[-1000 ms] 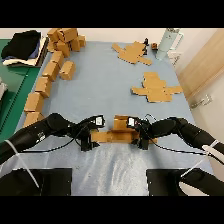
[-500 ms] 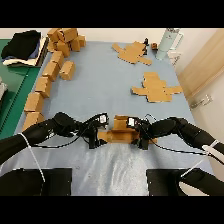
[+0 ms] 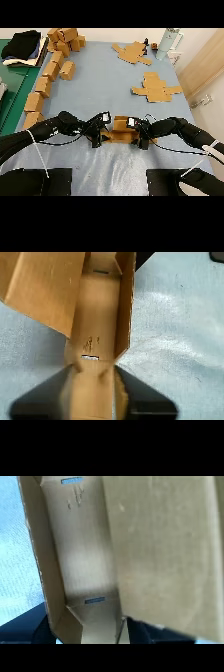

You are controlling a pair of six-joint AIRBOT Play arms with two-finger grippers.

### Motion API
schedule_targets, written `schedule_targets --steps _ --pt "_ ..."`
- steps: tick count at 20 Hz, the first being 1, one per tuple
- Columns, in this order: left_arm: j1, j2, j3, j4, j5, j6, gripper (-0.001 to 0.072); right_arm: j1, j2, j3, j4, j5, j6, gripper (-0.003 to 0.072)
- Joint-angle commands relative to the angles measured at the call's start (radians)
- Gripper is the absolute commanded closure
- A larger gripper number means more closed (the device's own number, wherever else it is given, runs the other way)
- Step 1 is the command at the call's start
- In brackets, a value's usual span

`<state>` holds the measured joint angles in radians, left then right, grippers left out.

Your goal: Fold the box.

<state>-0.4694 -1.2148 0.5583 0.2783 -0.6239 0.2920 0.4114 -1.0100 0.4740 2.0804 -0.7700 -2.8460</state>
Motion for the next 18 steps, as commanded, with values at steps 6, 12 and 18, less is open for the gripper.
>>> schedule_targets --steps 6,12,18 --pt "-0.011 -0.024 0.014 -0.032 -0.013 0.002 0.0481 0.0 0.0 0.0 0.001 0.0 0.001 0.018" --pt "-0.02 -0.026 0.014 -0.056 -0.004 0.042 0.0481 0.0 0.0 0.0 0.001 0.0 0.001 0.018" --pt "-0.067 -0.026 0.015 -0.115 0.031 0.112 0.0481 0.0 0.0 0.0 0.001 0.0 0.001 0.0179"
